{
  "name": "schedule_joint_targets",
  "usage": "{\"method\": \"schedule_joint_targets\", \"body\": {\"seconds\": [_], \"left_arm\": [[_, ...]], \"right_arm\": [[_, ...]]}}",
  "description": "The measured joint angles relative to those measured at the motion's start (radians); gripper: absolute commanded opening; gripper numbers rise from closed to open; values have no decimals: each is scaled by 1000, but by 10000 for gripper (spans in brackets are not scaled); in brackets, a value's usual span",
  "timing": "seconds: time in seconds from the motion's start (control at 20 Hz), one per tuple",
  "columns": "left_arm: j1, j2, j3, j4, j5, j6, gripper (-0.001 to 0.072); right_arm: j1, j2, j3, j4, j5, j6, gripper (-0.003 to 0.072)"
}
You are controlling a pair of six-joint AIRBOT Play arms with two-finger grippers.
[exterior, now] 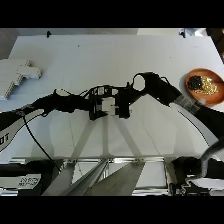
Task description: Fold the box and place the chain.
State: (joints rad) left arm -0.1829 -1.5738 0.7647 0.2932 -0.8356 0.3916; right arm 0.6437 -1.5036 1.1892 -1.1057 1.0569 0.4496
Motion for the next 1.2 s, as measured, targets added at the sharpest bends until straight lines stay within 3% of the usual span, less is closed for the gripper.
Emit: {"method": "schedule_joint_targets", "body": {"seconds": [0.25,0.35,0.45,0.55,0.7,0.85,1.2], "left_arm": [[0,0,1,1,9,5,374],[0,0,1,3,7,6,374],[0,0,1,5,5,8,374],[0,0,1,6,4,8,374],[0,0,1,6,3,8,374],[0,0,1,7,2,8,374],[0,0,1,7,1,8,374]], "right_arm": [[-1,65,0,-22,-85,-1,409],[1,79,0,-27,-90,0,365],[-3,86,0,-39,-98,29,238],[-16,90,0,-24,-104,85,14],[-64,93,-3,40,-107,180,12],[-111,95,-31,196,-109,216,10],[-124,74,-201,512,-173,171,9]]}}
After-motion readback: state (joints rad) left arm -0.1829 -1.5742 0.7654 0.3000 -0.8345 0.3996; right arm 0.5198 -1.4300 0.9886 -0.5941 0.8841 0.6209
